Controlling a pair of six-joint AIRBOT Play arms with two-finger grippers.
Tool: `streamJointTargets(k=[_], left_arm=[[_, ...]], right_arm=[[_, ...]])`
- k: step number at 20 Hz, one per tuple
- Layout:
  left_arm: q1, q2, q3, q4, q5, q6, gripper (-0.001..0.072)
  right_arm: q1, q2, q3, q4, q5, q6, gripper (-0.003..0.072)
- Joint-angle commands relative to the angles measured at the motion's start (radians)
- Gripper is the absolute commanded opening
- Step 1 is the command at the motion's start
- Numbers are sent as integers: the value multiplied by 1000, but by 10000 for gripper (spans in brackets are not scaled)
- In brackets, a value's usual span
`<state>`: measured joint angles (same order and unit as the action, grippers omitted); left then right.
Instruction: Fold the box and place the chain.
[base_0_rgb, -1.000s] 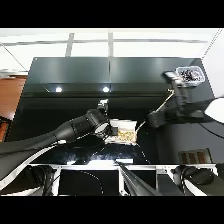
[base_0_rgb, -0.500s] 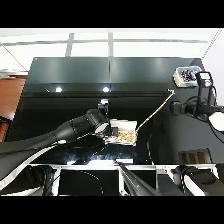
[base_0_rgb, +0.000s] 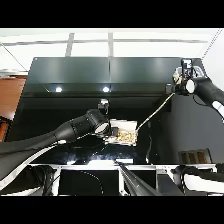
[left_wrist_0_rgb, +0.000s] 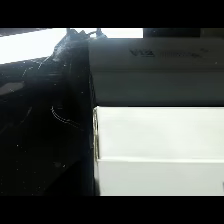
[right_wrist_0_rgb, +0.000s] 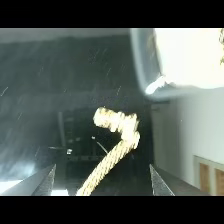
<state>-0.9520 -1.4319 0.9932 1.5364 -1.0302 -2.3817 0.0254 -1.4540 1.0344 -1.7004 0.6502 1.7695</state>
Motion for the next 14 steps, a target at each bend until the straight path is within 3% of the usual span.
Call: streamJointTargets(k=[1, 7, 14], left_arm=[[0, 0, 0, 0, 1, -1, 32], [0, 0, 0, 0, 1, -1, 32], [0, 0, 0, -1, 1, -1, 32]], right_arm=[[-12, -147, 135, -74, 90, 9, 552], [-55, -187, 158, -45, 109, 45, 537], [-89, -190, 158, 126, 84, -56, 535]])
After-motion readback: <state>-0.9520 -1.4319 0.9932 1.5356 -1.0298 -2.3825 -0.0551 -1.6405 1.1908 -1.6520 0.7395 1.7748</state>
